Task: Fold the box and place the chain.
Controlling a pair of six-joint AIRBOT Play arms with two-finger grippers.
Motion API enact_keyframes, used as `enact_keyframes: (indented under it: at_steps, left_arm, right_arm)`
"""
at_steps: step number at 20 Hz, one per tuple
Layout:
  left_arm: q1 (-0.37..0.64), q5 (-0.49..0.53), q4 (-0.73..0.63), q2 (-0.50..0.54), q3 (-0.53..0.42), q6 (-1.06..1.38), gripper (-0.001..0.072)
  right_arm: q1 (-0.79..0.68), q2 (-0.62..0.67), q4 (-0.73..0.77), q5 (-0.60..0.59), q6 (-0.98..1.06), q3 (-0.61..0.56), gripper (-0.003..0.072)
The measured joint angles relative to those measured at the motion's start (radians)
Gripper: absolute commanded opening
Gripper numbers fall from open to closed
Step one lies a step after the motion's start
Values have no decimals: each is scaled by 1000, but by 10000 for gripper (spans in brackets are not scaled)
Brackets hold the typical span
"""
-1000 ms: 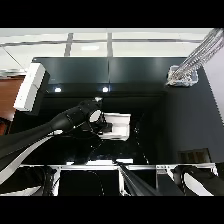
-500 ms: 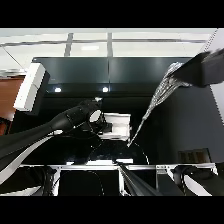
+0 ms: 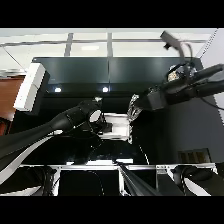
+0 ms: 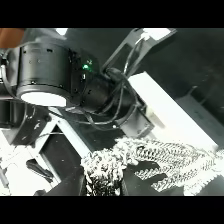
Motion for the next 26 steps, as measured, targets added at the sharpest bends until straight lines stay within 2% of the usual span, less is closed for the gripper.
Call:
enact_keyframes:
  at_steps: [9,15,16,17,18,21,26]
  left_arm:
    - [0,4,0,0,0,0,26]
    - [0,6,0,0,0,0,26]
    - [0,6,0,0,0,0,26]
    - [0,6,0,0,0,0,27]
    - [0,6,0,0,0,0,27]
    - [0,6,0,0,0,0,27]
    - [0,5,0,0,0,0,27]
  right_arm:
    - [69,1,51,-121,-24,-115,16]
    - [136,1,59,-258,-25,-257,18]
    - [143,1,58,-289,-25,-287,43]
    - [149,1,53,-322,-21,-320,264]
    - [153,1,51,-354,-10,-349,394]
    - [141,3,22,-399,14,-408,394]
    - [26,54,-85,-296,25,-435,394]
